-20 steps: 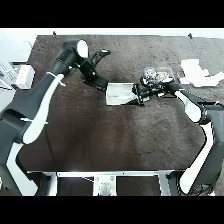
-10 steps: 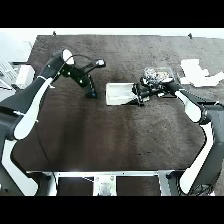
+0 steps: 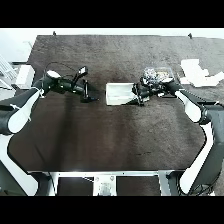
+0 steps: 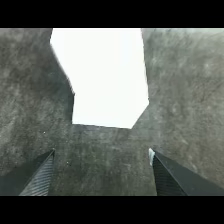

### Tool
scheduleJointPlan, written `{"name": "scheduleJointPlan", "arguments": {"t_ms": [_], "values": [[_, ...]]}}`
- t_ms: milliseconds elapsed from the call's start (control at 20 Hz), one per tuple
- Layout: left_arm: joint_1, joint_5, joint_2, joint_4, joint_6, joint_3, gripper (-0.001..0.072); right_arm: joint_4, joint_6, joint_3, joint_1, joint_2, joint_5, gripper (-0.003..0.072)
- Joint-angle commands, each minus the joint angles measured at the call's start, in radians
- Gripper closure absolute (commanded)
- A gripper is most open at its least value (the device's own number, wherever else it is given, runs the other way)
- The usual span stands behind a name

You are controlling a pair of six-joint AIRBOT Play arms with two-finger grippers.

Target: Fold the box and place the chain.

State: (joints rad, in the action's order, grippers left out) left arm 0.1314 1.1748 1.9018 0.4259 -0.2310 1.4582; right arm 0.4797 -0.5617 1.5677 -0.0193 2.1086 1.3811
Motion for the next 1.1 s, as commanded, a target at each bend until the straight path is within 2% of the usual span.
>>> {"name": "scheduleJointPlan", "arguments": {"t_ms": [0,150,400,950,1050], "values": [[0.001,0.014,0.053,-0.122,-0.098,-0.021,-0.0011,0.0,0.0,0.0,0.0,0.0,0.0,0.0137],[0.001,0.015,0.093,-0.174,-0.145,-0.02,-0.0011,0.0,0.0,0.0,0.0,0.0,0.0,0.0137],[0.035,-0.031,0.096,-0.172,-0.197,-0.02,-0.0011,0.0,0.0,0.0,0.0,0.0,0.0,0.0137],[0.048,-0.019,0.098,-0.164,-0.192,-0.019,-0.0011,0.0,0.0,0.0,0.0,0.0,0.0,0.0137],[0.052,0.003,0.117,-0.153,-0.181,0.01,-0.0011,0.0,0.0,0.0,0.0,0.0,0.0,0.0137]]}}
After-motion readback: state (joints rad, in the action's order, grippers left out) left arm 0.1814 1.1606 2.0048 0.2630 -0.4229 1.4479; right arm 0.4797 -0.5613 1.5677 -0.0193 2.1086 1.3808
